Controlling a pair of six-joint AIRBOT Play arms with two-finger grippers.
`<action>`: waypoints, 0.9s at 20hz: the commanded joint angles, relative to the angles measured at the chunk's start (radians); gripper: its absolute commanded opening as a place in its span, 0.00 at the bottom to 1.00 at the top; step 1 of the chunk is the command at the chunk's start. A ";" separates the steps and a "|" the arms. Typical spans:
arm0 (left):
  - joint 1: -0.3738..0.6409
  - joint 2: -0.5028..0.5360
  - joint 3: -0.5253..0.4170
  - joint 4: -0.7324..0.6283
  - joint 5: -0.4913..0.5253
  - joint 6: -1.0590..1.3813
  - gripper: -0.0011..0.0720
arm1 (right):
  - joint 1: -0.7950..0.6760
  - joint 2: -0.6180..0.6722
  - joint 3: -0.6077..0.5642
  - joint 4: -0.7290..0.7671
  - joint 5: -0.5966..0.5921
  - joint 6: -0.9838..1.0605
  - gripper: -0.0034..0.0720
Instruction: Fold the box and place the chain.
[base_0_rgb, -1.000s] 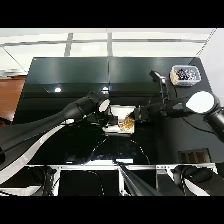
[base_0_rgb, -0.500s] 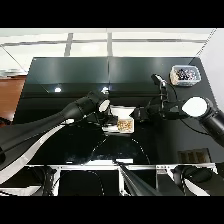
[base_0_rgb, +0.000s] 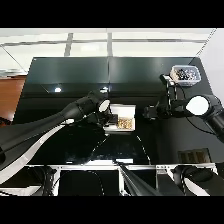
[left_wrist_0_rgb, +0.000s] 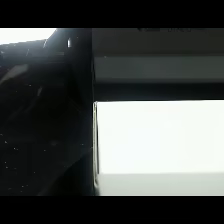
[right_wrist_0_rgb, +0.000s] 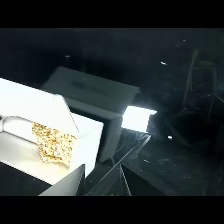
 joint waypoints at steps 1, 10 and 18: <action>-0.002 -0.001 0.001 -0.005 0.008 -0.047 0.12 | -0.006 0.000 0.000 -0.019 0.004 0.004 0.41; 0.019 0.256 -0.045 0.119 0.000 0.150 0.98 | -0.006 0.000 0.000 -0.019 0.044 0.005 0.41; 0.414 0.573 -0.569 -0.456 0.259 0.775 0.98 | -0.006 0.000 0.000 -0.018 0.036 0.005 0.41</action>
